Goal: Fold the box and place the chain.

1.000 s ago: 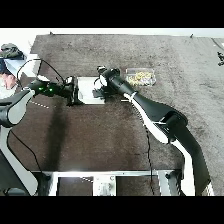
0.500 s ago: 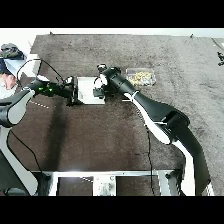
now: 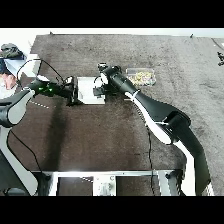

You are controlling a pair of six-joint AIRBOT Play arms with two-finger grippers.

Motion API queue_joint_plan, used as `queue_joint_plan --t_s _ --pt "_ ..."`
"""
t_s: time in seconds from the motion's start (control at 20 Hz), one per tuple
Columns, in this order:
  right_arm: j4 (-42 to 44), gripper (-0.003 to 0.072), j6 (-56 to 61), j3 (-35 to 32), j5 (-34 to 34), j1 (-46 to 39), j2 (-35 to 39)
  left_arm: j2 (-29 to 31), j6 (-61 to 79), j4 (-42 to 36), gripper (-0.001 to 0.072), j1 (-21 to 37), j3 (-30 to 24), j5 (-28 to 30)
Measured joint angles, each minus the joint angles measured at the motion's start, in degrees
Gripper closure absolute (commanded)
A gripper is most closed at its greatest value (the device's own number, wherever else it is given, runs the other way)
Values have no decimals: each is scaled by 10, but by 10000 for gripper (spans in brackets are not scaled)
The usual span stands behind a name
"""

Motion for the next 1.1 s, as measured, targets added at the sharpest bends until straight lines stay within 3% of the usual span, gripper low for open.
queue_joint_plan --t_s 0.3,0.45,0.8,1.1 --pt "0 131 -12 0 0 0 31 0 0 0 411 0 0 0" --pt "-14 436 -39 -7 -2 0 59 0 0 0 411 0 0 0" --pt "-87 439 -88 -72 -24 -33 160 0 0 0 411 0 0 0" --pt "-80 440 -102 -86 -60 -136 162 0 0 0 411 0 0 0"
